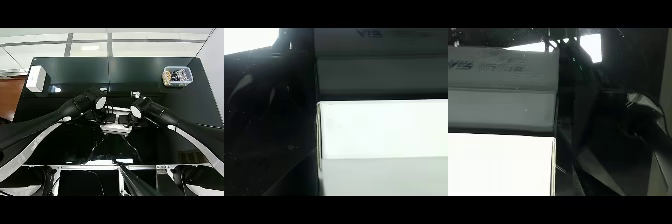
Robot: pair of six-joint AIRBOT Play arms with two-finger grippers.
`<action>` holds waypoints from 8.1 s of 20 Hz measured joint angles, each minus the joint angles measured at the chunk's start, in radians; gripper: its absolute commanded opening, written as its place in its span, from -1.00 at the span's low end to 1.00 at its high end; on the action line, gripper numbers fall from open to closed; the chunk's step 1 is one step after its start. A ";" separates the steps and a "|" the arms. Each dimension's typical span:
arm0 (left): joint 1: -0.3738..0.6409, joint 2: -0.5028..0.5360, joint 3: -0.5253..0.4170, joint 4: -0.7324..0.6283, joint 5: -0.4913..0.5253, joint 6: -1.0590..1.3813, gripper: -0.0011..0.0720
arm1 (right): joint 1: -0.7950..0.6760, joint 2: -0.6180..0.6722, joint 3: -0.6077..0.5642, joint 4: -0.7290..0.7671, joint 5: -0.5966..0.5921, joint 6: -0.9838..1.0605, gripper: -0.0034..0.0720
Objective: Fold the box and place the chain.
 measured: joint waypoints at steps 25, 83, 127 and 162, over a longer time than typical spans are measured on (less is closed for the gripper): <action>0.000 0.000 0.000 -0.002 -0.001 0.000 -0.90 | -0.055 0.417 -0.001 -0.261 0.144 -0.204 0.14; 0.000 0.000 0.000 -0.001 0.001 0.000 -0.90 | -0.877 -0.594 0.952 -0.004 0.188 -0.325 0.17; 0.000 0.000 0.000 -0.001 0.008 0.000 -0.90 | -0.496 0.421 0.874 0.584 0.650 -0.801 -0.88; 0.000 0.000 0.000 -0.001 0.008 -0.001 -0.90 | -0.301 0.413 0.080 0.599 0.266 -0.821 -0.87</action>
